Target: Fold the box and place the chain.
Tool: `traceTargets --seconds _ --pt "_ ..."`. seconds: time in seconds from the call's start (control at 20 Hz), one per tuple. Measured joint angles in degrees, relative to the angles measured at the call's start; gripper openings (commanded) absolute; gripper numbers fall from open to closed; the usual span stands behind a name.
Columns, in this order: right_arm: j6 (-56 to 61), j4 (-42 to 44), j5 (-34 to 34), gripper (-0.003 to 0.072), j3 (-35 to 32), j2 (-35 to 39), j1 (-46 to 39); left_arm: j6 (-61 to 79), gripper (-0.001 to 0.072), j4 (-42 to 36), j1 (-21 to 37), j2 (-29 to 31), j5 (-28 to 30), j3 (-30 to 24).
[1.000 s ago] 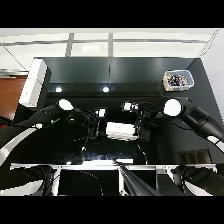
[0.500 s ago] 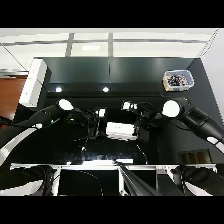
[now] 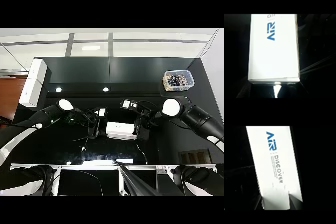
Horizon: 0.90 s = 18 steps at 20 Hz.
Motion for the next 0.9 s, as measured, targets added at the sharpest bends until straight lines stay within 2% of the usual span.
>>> traceTargets --seconds 0.1,0.9 --pt "0.0 0.1 -0.1 0.0372 0.1 0.0 0.0 0.0 0.0355 0.0 0.0 0.0 0.0 0.0" --pt "-0.9 0.1 -4.4 0.0373 -0.1 -0.1 3.6 0.2 0.0354 0.1 0.0 0.0 -0.2 0.0"
